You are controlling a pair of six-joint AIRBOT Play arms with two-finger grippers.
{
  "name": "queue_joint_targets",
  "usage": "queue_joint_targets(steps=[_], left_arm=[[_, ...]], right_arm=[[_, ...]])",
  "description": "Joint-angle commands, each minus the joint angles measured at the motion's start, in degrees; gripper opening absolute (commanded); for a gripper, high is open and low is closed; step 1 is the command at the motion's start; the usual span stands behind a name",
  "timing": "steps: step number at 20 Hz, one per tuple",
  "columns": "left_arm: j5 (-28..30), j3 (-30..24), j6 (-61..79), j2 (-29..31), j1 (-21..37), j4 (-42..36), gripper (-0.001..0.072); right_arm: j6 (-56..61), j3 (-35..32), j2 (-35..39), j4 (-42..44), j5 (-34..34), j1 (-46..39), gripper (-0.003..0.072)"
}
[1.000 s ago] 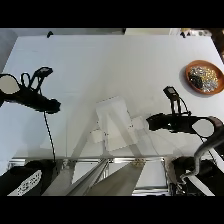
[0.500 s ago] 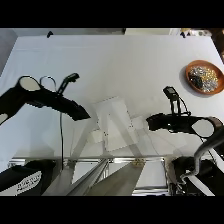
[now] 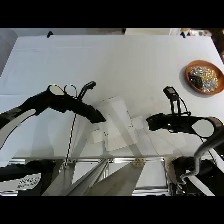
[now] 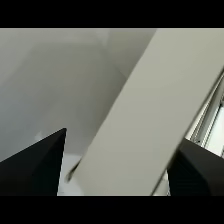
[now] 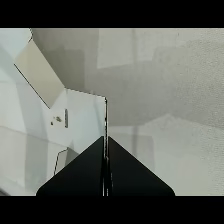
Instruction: Fold the box and place the chain.
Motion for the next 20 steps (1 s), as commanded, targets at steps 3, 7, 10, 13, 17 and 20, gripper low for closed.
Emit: queue_joint_targets(steps=[3, 7, 10, 13, 17, 20], left_arm=[[1.03, -0.04, 5.29, -2.36, -2.67, -2.19, 0.0629], [0.7, -0.04, 5.7, -2.34, -2.56, 0.42, 0.0503], [0.85, -0.04, 6.05, -2.34, -2.56, 2.82, 0.0386], [0.92, -0.02, 8.66, -2.34, -2.56, 1.44, 0.0201], [1.7, -0.02, 12.7, -2.29, -2.56, 1.18, 0.0008], [1.81, 0.0, 17.53, -2.27, -2.6, 0.96, 0.0005]], right_arm=[[0.02, -0.02, 0.04, 0.02, 0.15, 0.07, 0.0021], [0.0, -0.02, 0.04, 0.02, 0.44, 0.07, 0.0021], [0.0, -0.02, 0.04, 0.02, 0.44, 0.07, 0.0021], [0.0, -0.02, 0.04, 0.02, 0.44, 0.07, 0.0021], [0.0, -0.02, 0.04, 0.02, 0.83, 0.07, 0.0021], [0.02, 0.0, 0.04, 0.42, 2.54, 0.07, 0.0022]])
